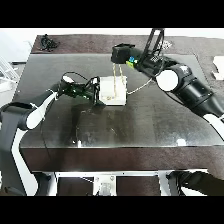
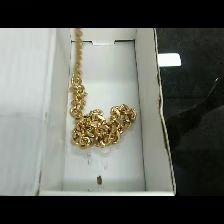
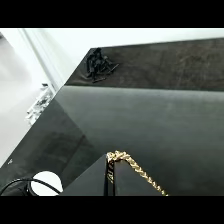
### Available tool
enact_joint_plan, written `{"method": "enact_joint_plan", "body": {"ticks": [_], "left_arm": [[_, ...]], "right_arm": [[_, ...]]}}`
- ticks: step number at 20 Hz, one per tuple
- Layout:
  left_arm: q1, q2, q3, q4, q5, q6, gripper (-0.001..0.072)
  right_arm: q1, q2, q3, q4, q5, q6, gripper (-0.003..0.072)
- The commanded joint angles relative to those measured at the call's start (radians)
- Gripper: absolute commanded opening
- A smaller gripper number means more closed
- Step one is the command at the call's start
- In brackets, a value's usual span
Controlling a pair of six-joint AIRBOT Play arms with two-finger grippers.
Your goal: Fold the box and place the chain.
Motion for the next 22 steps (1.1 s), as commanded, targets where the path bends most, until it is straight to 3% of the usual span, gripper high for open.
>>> {"method": "enact_joint_plan", "body": {"ticks": [1, 13, 14, 15, 16, 22], "left_arm": [[0.001, 0.000, 0.000, 0.000, 0.000, 0.000, 0.0459], [0.001, 0.000, 0.000, 0.000, 0.000, 0.000, 0.0459], [0.001, 0.000, 0.000, 0.000, 0.000, 0.000, 0.0459], [0.001, 0.001, 0.000, 0.000, 0.000, 0.000, 0.0459], [0.000, 0.000, 0.000, 0.000, 0.000, 0.000, 0.0459], [0.001, 0.000, 0.000, 0.000, 0.000, 0.000, 0.0459]], "right_arm": [[0.023, -0.043, -0.012, 0.021, -0.024, 0.014, 0.0009], [-0.008, -0.297, -0.168, 0.023, -0.022, 0.058, 0.0013], [-0.008, -0.301, -0.168, 0.023, -0.008, 0.058, 0.0111], [-0.008, -0.297, -0.168, 0.023, -0.002, 0.058, 0.0338], [-0.008, -0.287, -0.168, 0.019, -0.002, 0.045, 0.0387], [-0.106, -0.123, -0.172, -0.080, 0.055, -0.028, 0.0378]]}}
